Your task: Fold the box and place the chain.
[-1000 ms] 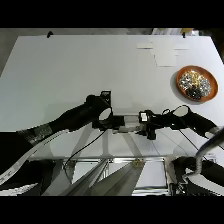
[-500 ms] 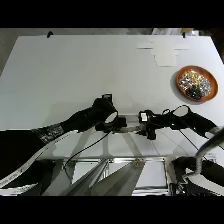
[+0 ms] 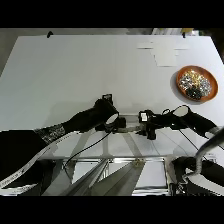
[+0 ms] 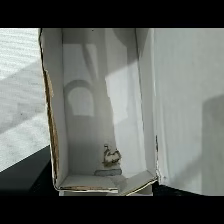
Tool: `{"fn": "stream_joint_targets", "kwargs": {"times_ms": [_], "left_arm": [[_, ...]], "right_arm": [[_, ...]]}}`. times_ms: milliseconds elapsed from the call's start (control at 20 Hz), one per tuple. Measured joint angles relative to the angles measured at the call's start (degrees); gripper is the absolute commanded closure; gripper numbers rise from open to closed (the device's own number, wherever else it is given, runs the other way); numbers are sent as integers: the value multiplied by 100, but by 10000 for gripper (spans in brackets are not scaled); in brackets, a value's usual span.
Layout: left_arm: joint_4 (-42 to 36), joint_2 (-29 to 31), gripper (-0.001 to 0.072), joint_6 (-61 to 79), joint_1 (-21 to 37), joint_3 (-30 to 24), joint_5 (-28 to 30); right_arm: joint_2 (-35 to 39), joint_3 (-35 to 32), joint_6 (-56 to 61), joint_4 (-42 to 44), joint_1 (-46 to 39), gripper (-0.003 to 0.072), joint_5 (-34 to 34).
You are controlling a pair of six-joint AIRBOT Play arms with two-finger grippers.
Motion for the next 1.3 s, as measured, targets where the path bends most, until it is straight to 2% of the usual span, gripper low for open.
{"fn": "stream_joint_targets", "kwargs": {"times_ms": [50, 300, 350, 400, 600, 650, 700, 800, 850, 1000, 1300], "left_arm": [[-4, -7, 550, -7, 0, 0, -9], [33, -7, 561, 4, -4, 0, -39], [46, -7, 598, 7, -4, 0, -42], [44, -7, 693, 7, -4, 0, -15], [68, -4, 705, 31, -4, 2, -11], [72, -4, 680, 28, -7, 2, -15], [74, -4, 612, 24, -7, 2, -20], [116, 2, 405, 24, 2, 0, -107], [127, 20, 360, 24, 13, -7, -160], [46, 170, 361, 229, 103, 2, 11], [-142, 758, 358, 1596, 577, 0, -199]], "right_arm": [[0, 0, 2, 0, 0, 288, 0], [0, 0, 0, 0, 0, 288, -2], [0, 0, 0, 0, 0, 288, -2], [0, 0, 0, 0, 0, 288, -2], [0, 0, 0, 0, 0, 288, -2], [0, 0, 0, 0, 0, 288, -2], [0, 0, 0, 0, 2, 288, -2], [0, 0, 0, 0, 0, 288, -2], [0, 0, 0, 0, 0, 288, -2], [0, 0, 4, 2, 0, 288, -9], [0, 0, 2, 2, 0, 288, -4]]}}
